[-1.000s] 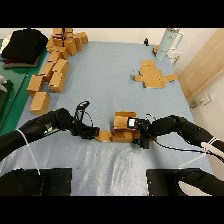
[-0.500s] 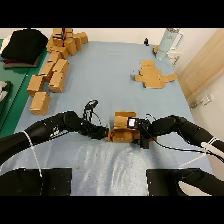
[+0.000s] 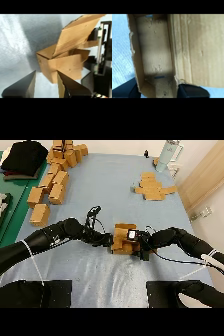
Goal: Fold the box.
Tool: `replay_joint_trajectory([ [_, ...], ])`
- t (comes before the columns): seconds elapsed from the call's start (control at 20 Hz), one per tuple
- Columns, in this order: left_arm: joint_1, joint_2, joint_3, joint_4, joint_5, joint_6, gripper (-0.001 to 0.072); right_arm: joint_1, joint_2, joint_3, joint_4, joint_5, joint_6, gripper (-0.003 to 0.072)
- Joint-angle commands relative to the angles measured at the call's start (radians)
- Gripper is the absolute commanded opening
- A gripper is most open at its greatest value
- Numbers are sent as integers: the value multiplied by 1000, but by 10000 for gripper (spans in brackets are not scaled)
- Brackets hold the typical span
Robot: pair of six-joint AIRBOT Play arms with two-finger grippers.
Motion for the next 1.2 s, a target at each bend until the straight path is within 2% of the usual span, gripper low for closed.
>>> replay_joint_trajectory([
  [0.0,-20,-12,5,-45,0,34,426,0,0,1,0,0,0,504],
  [0.35,-34,-46,4,-56,132,27,431,0,0,1,0,0,0,504],
  [0.5,-42,-45,6,-47,96,25,432,0,0,1,0,0,0,505],
  [0.65,-90,-49,26,-19,112,20,432,0,0,1,0,0,0,505],
  [0.85,-134,-106,92,153,72,-158,430,0,0,1,0,0,0,504],
  [1.0,-169,-132,154,367,0,-370,430,0,0,1,0,0,0,505],
  [1.15,-206,-150,222,555,-119,-567,429,0,0,1,0,0,0,505],
])
